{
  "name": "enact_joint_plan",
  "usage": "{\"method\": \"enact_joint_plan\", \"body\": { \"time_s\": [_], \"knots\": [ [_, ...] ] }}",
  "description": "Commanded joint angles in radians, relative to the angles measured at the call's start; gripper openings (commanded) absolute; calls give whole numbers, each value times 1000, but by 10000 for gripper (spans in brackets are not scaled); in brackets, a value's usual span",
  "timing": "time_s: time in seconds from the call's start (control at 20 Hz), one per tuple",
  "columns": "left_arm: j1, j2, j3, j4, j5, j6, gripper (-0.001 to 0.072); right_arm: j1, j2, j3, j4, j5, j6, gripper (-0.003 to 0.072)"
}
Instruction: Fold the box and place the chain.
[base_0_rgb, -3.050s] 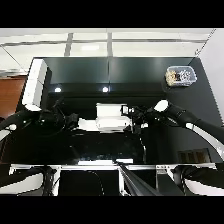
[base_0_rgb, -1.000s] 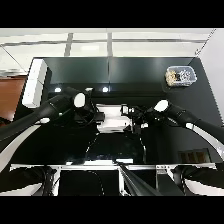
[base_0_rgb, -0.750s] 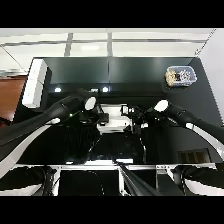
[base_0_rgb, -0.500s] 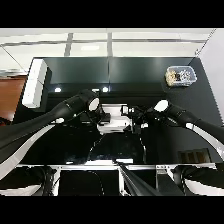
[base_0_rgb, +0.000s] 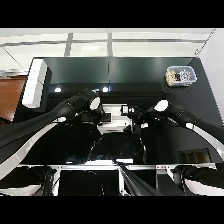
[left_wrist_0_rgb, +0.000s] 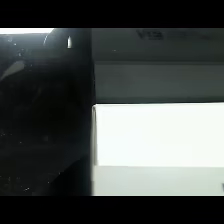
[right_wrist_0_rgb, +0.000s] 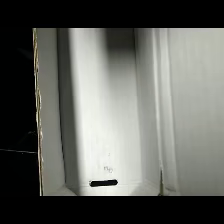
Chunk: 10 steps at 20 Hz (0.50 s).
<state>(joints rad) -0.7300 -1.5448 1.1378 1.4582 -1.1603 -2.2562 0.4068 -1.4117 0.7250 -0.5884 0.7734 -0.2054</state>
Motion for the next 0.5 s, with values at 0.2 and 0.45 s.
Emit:
{"method": "enact_joint_plan", "body": {
  "time_s": [0.2, 0.45],
  "knots": [
    [1, -1, 9, -2, 1, -3, 130, 0, -1, 0, 0, 1, 0, 214],
    [1, -2, 9, 7, 0, -1, 20, 0, 0, 0, 1, 8, 0, 214]
  ]
}}
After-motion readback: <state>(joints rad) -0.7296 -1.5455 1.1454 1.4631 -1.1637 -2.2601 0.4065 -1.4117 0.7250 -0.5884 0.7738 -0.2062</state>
